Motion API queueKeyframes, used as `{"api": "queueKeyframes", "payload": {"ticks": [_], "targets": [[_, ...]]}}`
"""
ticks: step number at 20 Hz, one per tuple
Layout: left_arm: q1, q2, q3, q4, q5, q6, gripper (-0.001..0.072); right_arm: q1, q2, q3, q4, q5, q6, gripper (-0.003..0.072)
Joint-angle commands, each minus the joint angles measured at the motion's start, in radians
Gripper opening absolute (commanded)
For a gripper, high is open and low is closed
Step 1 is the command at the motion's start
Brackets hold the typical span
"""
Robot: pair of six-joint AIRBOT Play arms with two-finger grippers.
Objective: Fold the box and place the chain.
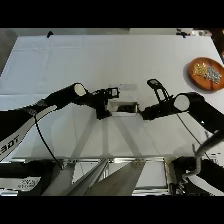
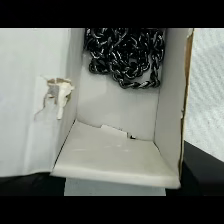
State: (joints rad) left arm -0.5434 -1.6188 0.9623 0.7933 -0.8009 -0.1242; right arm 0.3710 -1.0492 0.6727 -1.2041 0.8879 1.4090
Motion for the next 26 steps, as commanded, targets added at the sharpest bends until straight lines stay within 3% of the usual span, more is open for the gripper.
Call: {"api": "queueKeyframes", "payload": {"ticks": [1,9,18,21,26], "targets": [[0.000,0.001,0.000,0.001,0.000,0.000,0.0212,0.073,0.105,0.000,0.117,-0.120,-0.027,0.0013],[0.000,0.001,0.000,0.000,0.000,0.000,0.0212,0.208,0.116,0.000,0.167,-0.367,-0.025,0.0013],[0.000,0.001,0.000,0.000,0.000,0.000,0.0212,0.209,-0.041,0.006,0.222,-0.378,-0.051,0.0010],[-0.001,0.001,0.000,0.000,0.000,0.000,0.0212,0.220,-0.049,0.052,0.404,-0.376,-0.253,0.0011],[0.000,0.001,0.000,0.000,0.000,0.000,0.0212,0.220,-0.049,0.162,0.401,-0.351,-0.259,0.0012]]}}
